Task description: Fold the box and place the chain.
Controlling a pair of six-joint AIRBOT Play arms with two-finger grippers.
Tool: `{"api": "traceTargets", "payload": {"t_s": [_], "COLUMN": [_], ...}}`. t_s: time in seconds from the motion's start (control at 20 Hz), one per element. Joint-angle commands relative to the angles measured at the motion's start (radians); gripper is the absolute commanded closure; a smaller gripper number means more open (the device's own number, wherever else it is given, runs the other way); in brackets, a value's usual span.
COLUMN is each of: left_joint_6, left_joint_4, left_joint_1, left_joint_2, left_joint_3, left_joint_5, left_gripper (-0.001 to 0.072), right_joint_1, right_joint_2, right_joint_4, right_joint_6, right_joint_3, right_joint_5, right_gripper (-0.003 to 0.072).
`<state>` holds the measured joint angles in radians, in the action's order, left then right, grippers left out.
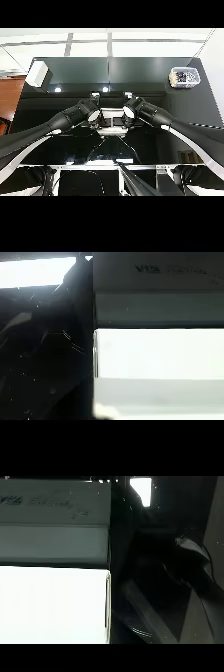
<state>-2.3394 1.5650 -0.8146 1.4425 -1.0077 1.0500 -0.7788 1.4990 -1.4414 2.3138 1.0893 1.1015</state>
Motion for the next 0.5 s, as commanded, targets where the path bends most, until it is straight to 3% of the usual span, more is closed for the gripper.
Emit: {"api": "traceTargets", "payload": {"t_s": [0.0, 0.05, 0.1, 0.25, 0.45], "left_joint_6": [0.002, 0.002, 0.002, 0.002, 0.002], "left_joint_4": [-0.003, -0.003, -0.003, -0.003, -0.003], "left_joint_1": [0.0, 0.0, 0.0, 0.0, 0.0], "left_joint_2": [0.0, 0.0, 0.0, 0.0, 0.0], "left_joint_3": [-0.001, -0.001, -0.001, -0.001, -0.001], "left_joint_5": [0.002, 0.002, 0.002, 0.002, 0.002], "left_gripper": [0.0684, 0.0684, 0.0684, 0.0684, 0.0684], "right_joint_1": [0.0, 0.0, 0.002, 0.014, 0.068], "right_joint_2": [-0.002, -0.008, -0.021, -0.105, -0.335], "right_joint_4": [-0.003, -0.006, -0.017, -0.057, -0.15], "right_joint_6": [-0.02, -0.026, -0.038, -0.096, -0.193], "right_joint_3": [0.007, 0.007, 0.007, 0.008, 0.007], "right_joint_5": [0.007, 0.012, 0.022, 0.063, 0.098], "right_gripper": [0.0659, 0.0484, 0.0384, 0.0384, 0.0384]}}
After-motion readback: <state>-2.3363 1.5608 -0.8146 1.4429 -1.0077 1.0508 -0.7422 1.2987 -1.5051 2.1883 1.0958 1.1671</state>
